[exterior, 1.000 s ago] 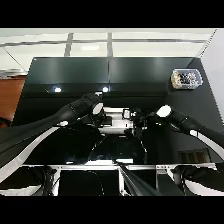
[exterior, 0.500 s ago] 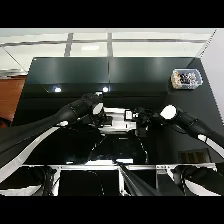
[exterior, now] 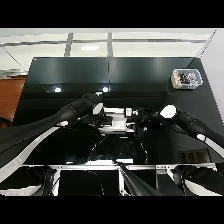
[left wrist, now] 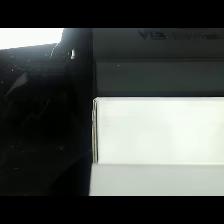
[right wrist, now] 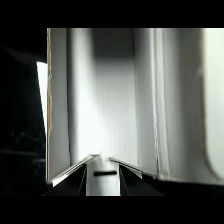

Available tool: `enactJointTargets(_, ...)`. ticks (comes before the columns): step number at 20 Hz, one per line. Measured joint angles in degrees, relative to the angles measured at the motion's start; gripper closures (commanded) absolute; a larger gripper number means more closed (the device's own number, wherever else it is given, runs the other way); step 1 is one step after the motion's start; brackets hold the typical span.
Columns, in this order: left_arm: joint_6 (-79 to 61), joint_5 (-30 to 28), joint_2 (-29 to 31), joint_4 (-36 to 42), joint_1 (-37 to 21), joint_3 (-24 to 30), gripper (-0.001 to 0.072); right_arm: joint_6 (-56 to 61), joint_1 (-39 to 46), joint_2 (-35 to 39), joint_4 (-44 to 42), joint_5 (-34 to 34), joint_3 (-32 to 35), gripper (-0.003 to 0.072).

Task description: Fold the box and place the chain.

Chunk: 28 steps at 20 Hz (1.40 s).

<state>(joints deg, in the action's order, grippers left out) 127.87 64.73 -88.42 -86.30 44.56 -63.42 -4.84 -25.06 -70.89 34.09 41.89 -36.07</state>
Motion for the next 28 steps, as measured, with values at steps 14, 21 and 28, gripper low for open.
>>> enactJointTargets(14, 0.02, 0.02, 0.00, 0.02, 0.00, 0.00, 0.0683, 24.87, 3.15, 3.06, 2.73, 5.44, -1.81, 0.0672)
enactJointTargets(21, 0.02, 0.02, 0.00, 0.04, 0.00, 0.00, 0.0683, 74.20, 25.14, 10.80, 20.31, 18.32, -1.31, 0.0672)
enactJointTargets(28, 0.02, 0.02, 0.00, 0.04, 0.00, -0.02, 0.0683, 73.46, 27.78, -0.37, 3.98, 18.56, 4.24, 0.0671)
